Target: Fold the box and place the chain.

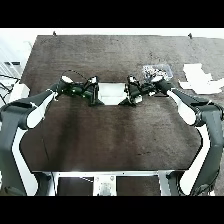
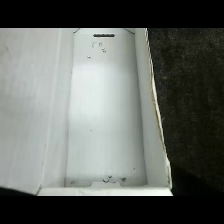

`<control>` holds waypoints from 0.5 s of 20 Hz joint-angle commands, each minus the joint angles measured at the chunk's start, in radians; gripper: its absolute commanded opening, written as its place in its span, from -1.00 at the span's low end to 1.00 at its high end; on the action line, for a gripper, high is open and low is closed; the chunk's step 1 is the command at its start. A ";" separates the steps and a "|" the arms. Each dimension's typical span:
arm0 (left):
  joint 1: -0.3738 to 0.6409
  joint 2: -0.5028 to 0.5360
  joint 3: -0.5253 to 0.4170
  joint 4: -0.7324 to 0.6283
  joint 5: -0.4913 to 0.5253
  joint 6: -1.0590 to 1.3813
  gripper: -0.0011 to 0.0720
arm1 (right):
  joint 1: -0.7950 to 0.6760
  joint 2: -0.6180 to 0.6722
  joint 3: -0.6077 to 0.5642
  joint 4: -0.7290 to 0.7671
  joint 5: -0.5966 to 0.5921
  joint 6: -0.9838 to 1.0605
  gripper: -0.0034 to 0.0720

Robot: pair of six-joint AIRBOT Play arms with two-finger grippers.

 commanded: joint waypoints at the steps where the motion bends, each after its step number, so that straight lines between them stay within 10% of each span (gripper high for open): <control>1: 0.001 0.000 0.001 0.000 0.002 0.000 -0.21 | 0.001 0.000 0.000 0.000 0.001 0.000 0.63; 10: 0.001 0.000 0.001 0.000 0.001 0.000 -0.21 | -0.038 0.014 0.014 -0.015 0.010 0.108 0.81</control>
